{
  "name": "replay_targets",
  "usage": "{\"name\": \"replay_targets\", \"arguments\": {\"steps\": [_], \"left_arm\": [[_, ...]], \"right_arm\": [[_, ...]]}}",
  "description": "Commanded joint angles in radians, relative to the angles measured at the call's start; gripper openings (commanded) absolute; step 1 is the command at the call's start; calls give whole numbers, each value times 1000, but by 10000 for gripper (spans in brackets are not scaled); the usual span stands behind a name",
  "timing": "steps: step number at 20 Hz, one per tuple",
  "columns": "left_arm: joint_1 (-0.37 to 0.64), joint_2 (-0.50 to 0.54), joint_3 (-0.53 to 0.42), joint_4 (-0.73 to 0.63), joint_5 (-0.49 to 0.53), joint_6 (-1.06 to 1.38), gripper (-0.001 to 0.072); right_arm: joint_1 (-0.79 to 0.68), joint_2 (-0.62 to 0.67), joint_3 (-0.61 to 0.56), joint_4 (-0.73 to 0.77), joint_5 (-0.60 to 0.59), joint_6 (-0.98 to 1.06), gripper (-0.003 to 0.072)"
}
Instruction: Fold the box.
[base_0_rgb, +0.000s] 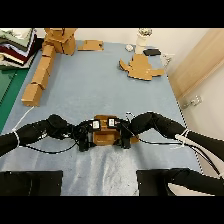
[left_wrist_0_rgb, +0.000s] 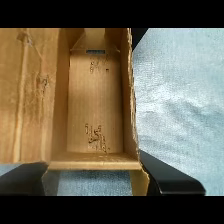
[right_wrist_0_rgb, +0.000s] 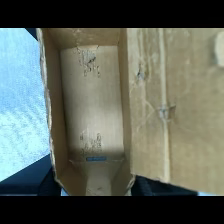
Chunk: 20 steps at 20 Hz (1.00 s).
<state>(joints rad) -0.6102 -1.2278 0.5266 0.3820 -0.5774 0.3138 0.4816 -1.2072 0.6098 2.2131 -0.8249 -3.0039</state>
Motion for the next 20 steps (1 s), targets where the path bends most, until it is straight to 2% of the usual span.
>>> {"name": "replay_targets", "arguments": {"steps": [1,8,9,10,14,20], "left_arm": [[1,0,1,0,0,0,459],[1,0,1,0,0,0,459],[1,0,1,0,0,0,459],[1,0,1,0,0,0,459],[1,0,1,0,0,0,459],[1,0,1,0,0,0,459]], "right_arm": [[0,-1,0,-6,-1,0,401],[0,0,0,1,-51,0,413],[0,7,3,-4,-55,2,665],[0,18,5,-10,-68,19,717],[-10,44,5,-80,-75,133,717],[-10,172,10,-324,-116,354,716]]}}
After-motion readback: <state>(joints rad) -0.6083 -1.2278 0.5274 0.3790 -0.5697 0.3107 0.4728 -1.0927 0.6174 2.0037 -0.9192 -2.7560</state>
